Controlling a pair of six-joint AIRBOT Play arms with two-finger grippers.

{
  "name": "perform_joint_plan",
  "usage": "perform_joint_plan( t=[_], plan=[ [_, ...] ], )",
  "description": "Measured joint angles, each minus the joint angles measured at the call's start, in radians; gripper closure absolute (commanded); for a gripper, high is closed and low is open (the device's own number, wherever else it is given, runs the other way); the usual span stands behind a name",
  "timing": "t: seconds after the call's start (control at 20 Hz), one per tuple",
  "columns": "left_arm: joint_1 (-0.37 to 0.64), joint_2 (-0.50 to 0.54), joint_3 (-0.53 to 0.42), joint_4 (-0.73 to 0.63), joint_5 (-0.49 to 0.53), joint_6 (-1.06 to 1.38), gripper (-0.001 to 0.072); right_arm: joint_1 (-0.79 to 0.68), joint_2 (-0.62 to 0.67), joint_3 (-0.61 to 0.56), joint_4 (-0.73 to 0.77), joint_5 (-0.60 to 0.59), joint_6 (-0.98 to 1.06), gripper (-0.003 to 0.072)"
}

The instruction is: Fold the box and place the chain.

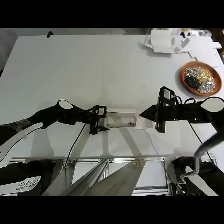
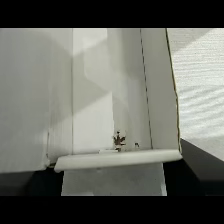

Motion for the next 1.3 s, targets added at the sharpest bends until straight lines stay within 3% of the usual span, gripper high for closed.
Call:
perform_joint_plan(
  t=[0.15,0.55,0.7,1.3],
  plan=[
    [0.0,0.0,0.0,0.0,0.0,0.0,0.056,0.074,0.0,0.0,0.048,-0.019,0.012,0.0669],
    [0.0,0.0,0.0,0.0,-0.003,0.0,0.056,0.177,-0.174,0.0,0.085,-0.397,0.061,0.0671],
    [0.0,0.0,0.0,0.0,-0.003,-0.002,0.056,0.183,-0.233,0.0,0.083,-0.472,0.1,0.0669],
    [0.0,0.0,0.0,0.003,-0.008,0.002,0.056,0.185,-0.287,0.008,-0.058,-0.414,0.249,0.0669]
  ],
)
